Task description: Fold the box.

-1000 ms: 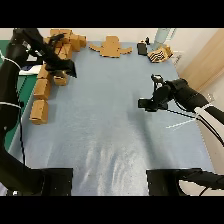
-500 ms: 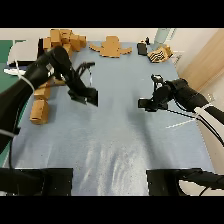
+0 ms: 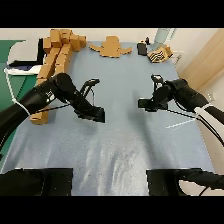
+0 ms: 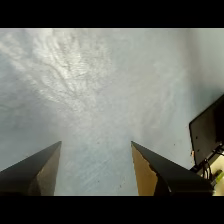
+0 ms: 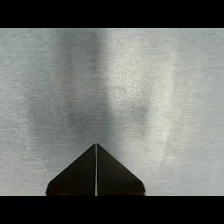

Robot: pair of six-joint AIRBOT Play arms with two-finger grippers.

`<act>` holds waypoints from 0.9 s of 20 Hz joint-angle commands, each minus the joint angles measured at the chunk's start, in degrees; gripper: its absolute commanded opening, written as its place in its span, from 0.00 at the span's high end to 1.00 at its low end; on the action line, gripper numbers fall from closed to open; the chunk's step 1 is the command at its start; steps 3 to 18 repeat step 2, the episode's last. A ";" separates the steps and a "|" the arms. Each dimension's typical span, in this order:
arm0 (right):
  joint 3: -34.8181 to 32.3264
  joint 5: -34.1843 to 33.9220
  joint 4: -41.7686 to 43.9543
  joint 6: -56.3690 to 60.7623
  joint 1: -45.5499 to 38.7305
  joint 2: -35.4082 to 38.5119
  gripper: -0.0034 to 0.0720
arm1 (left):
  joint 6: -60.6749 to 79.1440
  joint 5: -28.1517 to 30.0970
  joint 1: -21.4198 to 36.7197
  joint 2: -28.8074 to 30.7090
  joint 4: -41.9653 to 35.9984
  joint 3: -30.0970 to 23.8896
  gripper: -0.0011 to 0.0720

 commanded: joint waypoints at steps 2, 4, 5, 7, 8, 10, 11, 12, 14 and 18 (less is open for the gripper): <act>0.04 0.02 0.02 0.00 0.04 -0.02 0.95 | -0.37 0.85 -1.53 0.55 -1.88 -0.96 0.02; 0.04 0.02 0.02 0.00 0.04 -0.02 0.95 | -0.37 0.85 -1.53 0.55 -1.88 -0.96 0.02; 0.04 0.02 0.02 0.00 0.04 -0.02 0.95 | -0.37 0.85 -1.53 0.55 -1.88 -0.96 0.02; 0.04 0.02 0.02 0.00 0.04 -0.02 0.95 | -0.37 0.85 -1.53 0.55 -1.88 -0.96 0.02; 0.04 0.02 0.02 0.00 0.04 -0.02 0.95 | -0.37 0.85 -1.53 0.55 -1.88 -0.96 0.02; 0.04 0.02 0.02 0.00 0.04 -0.02 0.95 | -0.37 0.85 -1.53 0.55 -1.88 -0.96 0.02; 0.04 0.02 0.02 0.00 0.04 -0.02 0.95 | -0.37 0.85 -1.53 0.55 -1.88 -0.96 0.02; 0.04 0.02 0.02 0.00 0.04 -0.02 0.95 | -0.37 0.85 -1.53 0.55 -1.88 -0.96 0.02; 0.04 0.02 0.02 0.00 0.04 -0.02 0.95 | -0.37 0.85 -1.53 0.55 -1.88 -0.96 0.02; 0.04 0.02 0.02 0.00 0.04 -0.02 0.95 | -0.37 0.85 -1.53 0.55 -1.88 -0.96 0.02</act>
